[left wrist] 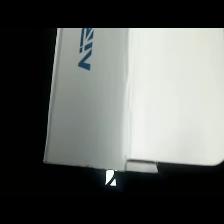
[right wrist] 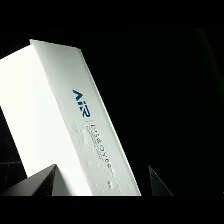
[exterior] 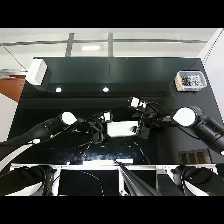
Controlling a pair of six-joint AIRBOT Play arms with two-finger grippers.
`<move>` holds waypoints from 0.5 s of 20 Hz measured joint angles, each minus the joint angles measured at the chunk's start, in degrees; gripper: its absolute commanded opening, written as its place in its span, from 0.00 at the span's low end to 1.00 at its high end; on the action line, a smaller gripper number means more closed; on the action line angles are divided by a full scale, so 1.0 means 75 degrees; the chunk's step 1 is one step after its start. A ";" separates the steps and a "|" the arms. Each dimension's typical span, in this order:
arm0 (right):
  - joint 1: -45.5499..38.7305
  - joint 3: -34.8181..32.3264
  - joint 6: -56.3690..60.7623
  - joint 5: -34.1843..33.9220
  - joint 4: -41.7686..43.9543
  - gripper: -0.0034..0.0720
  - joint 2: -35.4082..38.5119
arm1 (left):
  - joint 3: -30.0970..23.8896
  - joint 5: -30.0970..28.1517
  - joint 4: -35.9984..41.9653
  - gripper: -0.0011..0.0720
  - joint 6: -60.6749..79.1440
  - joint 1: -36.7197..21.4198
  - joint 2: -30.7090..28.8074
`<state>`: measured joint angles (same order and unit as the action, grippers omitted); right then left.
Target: Fold the box and place the chain.
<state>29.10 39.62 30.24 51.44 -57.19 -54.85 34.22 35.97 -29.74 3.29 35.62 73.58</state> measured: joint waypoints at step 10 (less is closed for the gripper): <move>0.0000 0.0026 -0.0699 0.0283 -0.0009 0.75 -0.0242 | 0.0000 0.0015 0.0026 0.56 0.0026 0.0000 0.0000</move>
<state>29.10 39.81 24.99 53.56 -57.25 -56.66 34.22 36.07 -29.54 3.49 35.62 73.58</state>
